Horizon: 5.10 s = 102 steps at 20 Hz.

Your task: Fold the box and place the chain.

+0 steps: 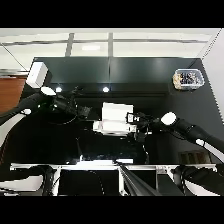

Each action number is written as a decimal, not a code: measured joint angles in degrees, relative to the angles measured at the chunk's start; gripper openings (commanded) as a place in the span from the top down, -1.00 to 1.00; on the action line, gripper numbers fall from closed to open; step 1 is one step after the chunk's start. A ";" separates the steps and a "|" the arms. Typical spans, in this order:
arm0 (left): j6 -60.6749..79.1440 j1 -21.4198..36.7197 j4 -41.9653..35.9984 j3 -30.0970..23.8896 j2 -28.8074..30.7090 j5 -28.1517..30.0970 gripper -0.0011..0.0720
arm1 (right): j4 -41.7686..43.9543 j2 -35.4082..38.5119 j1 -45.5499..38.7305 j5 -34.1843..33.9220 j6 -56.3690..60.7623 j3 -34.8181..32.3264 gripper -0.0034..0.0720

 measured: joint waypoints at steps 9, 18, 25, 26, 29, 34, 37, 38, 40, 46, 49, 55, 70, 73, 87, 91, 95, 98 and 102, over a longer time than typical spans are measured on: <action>-3.87 7.85 5.86 7.69 0.13 -6.47 -0.72 | 0.00 0.00 0.00 0.04 0.02 0.00 -0.24; -11.93 21.68 12.44 2.32 6.08 -5.16 0.91 | -0.02 0.00 0.00 0.07 0.00 0.00 -0.24; -13.18 14.03 9.11 -14.49 11.39 7.34 0.90 | -0.02 0.00 0.00 0.07 0.00 -0.02 -0.24; -12.41 12.68 8.48 -15.19 10.71 8.00 0.91 | -0.02 0.00 0.00 0.09 0.00 0.00 -0.24; -11.08 8.83 6.69 -15.87 8.04 10.16 0.90 | -0.02 0.00 0.00 0.09 0.00 0.00 -0.24; -9.05 5.11 1.90 -15.28 3.50 11.43 0.90 | -0.02 0.00 0.00 0.07 0.00 0.00 -0.24; -3.10 4.46 -2.73 -15.17 2.34 11.89 0.89 | -0.02 0.00 0.00 0.07 0.00 0.00 -0.24; -0.68 4.39 -4.98 -15.15 2.21 10.91 0.88 | -0.02 0.00 0.00 0.07 0.00 0.00 -0.24; 3.21 4.22 -9.05 -15.13 1.95 9.73 0.01 | -0.02 0.00 0.00 0.07 0.00 0.00 -0.24; 7.54 4.04 -14.19 -14.67 1.75 7.26 -0.52 | -0.02 0.00 0.00 0.07 0.02 0.00 -0.24; 8.11 3.74 -14.80 -13.77 1.75 5.07 -0.52 | -0.02 0.00 0.00 0.04 0.00 0.00 -0.24; 7.69 0.96 -12.52 -10.58 1.73 3.30 -0.16 | -0.02 0.00 0.00 0.04 0.00 -0.02 -0.24; -18.84 -11.06 10.56 3.13 1.70 2.99 -0.17 | -0.02 0.00 0.00 0.04 0.00 0.00 -0.24; -24.72 -13.68 14.86 4.76 1.70 4.28 -0.17 | -0.02 0.00 0.00 0.07 0.00 0.00 -0.24; -46.21 -23.08 33.38 8.55 1.57 10.71 -0.15 | -0.02 0.00 0.00 0.00 0.02 0.00 -0.24; -53.83 -27.02 39.74 10.84 1.22 10.45 -0.15 | -0.02 0.00 0.00 -0.02 0.02 0.00 -0.24; -63.80 -31.89 48.57 13.11 1.09 9.57 -0.15 | -0.02 0.00 0.00 -0.04 0.02 -0.02 -0.24; -68.02 -34.93 51.41 15.21 0.20 8.90 -0.15 | 0.00 0.00 0.00 -0.07 0.02 0.00 -0.24; -71.69 -36.70 53.11 16.52 -1.40 7.74 -0.15 | 0.00 0.00 0.00 -0.09 0.04 -0.02 -0.24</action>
